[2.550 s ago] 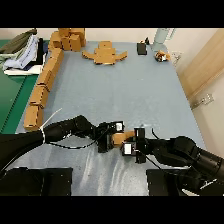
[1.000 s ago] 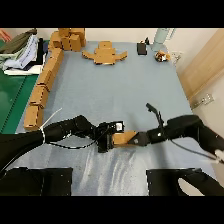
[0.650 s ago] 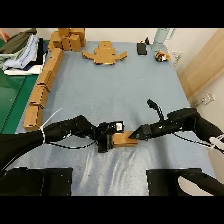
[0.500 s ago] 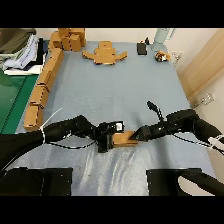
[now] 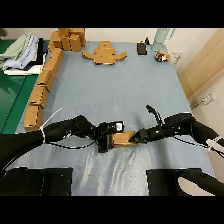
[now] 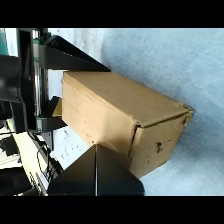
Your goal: Fold the box.
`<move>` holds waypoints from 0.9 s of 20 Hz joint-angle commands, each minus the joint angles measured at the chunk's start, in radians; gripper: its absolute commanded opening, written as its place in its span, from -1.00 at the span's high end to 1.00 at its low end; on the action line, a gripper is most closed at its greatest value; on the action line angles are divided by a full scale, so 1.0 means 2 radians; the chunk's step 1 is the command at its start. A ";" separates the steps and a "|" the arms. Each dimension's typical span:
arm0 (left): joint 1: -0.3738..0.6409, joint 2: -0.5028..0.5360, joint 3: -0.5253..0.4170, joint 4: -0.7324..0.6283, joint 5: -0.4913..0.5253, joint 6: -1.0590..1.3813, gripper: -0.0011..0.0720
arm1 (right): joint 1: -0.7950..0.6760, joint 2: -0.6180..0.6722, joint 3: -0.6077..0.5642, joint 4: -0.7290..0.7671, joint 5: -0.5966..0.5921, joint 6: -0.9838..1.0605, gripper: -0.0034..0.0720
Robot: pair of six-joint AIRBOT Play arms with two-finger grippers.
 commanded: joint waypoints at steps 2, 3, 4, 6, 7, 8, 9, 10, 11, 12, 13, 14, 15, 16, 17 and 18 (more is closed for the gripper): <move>0.000 0.000 0.000 0.000 0.000 0.000 -0.03 | 0.003 0.000 -0.001 -0.007 0.007 0.003 0.90; 0.000 0.000 0.000 0.000 0.000 0.000 -0.03 | 0.003 0.000 -0.001 -0.003 0.005 0.003 0.90; 0.000 0.000 0.000 0.000 0.000 0.000 -0.03 | 0.003 0.001 -0.001 0.005 0.002 0.003 0.90; 0.000 0.000 0.000 0.000 0.000 0.000 -0.03 | 0.003 0.009 -0.001 0.024 -0.008 0.001 0.90; 0.000 0.000 0.000 0.000 0.000 0.000 -0.03 | 0.003 0.019 0.000 0.027 -0.011 -0.002 0.90; 0.000 0.000 0.000 0.000 0.000 0.000 -0.03 | 0.003 0.033 0.000 0.029 -0.013 -0.004 0.90; 0.000 0.000 0.000 0.000 0.000 0.000 -0.03 | 0.003 0.051 0.001 0.031 -0.012 -0.004 0.90; 0.000 0.000 0.000 0.000 0.000 0.000 -0.03 | 0.003 0.069 0.005 0.027 -0.010 -0.003 0.90; 0.000 0.000 0.000 0.000 0.000 0.000 -0.03 | 0.003 0.087 0.012 0.013 -0.001 0.001 0.90; 0.000 0.000 0.000 0.000 0.000 0.000 -0.03 | 0.003 0.104 0.023 -0.015 0.019 0.014 0.90; 0.000 0.000 0.000 0.000 0.000 0.000 -0.03 | 0.003 0.119 0.037 -0.060 0.046 0.039 0.90; 0.000 0.000 0.000 0.000 0.000 0.000 -0.03 | 0.003 0.129 0.051 -0.111 0.076 0.074 0.90; 0.000 0.000 0.000 0.000 0.000 0.000 -0.03 | 0.003 0.132 0.066 -0.166 0.104 0.116 0.90; 0.000 0.000 0.000 0.000 0.000 0.000 -0.03 | 0.003 0.129 0.082 -0.226 0.126 0.162 0.90; 0.000 0.000 0.000 0.000 0.000 0.000 -0.03 | 0.003 0.122 0.095 -0.278 0.140 0.202 0.90; 0.000 0.000 0.000 0.000 0.000 0.000 -0.03 | 0.003 0.110 0.108 -0.318 0.144 0.229 0.90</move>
